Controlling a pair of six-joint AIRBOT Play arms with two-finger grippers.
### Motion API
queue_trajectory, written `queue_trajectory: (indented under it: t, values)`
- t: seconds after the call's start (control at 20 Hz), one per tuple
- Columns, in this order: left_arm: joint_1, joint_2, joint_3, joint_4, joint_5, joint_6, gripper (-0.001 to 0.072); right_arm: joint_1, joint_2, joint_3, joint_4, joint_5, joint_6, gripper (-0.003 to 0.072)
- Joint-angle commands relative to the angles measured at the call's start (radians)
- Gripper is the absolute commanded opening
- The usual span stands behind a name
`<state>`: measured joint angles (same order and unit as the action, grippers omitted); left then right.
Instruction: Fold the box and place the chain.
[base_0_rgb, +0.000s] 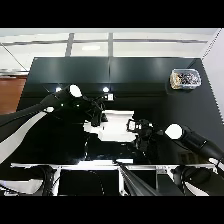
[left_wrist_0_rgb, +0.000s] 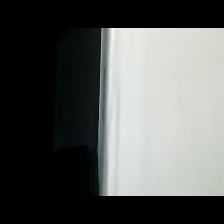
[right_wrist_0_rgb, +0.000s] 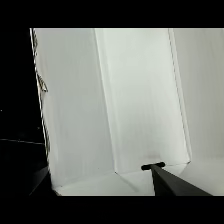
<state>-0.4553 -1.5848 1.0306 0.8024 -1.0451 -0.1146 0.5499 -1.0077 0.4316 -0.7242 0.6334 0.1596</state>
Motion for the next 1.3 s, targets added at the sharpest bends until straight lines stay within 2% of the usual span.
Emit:
queue_trajectory:
  t: [0.0, 0.1, 0.3, 0.55, 0.9, 1.15, 1.25]
  values:
    - [0.000, 0.000, 0.000, -0.007, 0.030, 0.007, 0.0028, -0.008, -0.001, 0.038, -0.043, -0.001, 0.001, 0.0696]
    - [0.000, 0.002, 0.000, -0.011, 0.053, 0.014, 0.0027, -0.055, -0.001, 0.078, -0.039, 0.046, 0.000, 0.0696]
    - [0.000, 0.027, -0.001, -0.018, 0.038, 0.019, 0.0026, -0.125, -0.001, 0.107, -0.035, 0.045, -0.075, 0.0696]
    - [-0.002, 0.034, -0.003, -0.018, 0.058, 0.030, 0.0026, -0.134, -0.024, 0.108, 0.034, 0.011, -0.157, 0.0696]
    - [-0.002, 0.034, -0.003, -0.014, 0.043, 0.030, 0.0027, -0.217, -0.035, 0.145, 0.085, 0.031, -0.245, 0.0696]
    - [-0.007, 0.033, -0.003, -0.014, 0.040, 0.031, 0.0027, -0.213, -0.084, 0.145, 0.110, 0.039, -0.291, 0.0696]
    - [-0.013, 0.033, -0.003, -0.013, 0.040, 0.034, 0.0027, -0.213, -0.092, 0.145, 0.164, 0.046, -0.348, 0.0696]
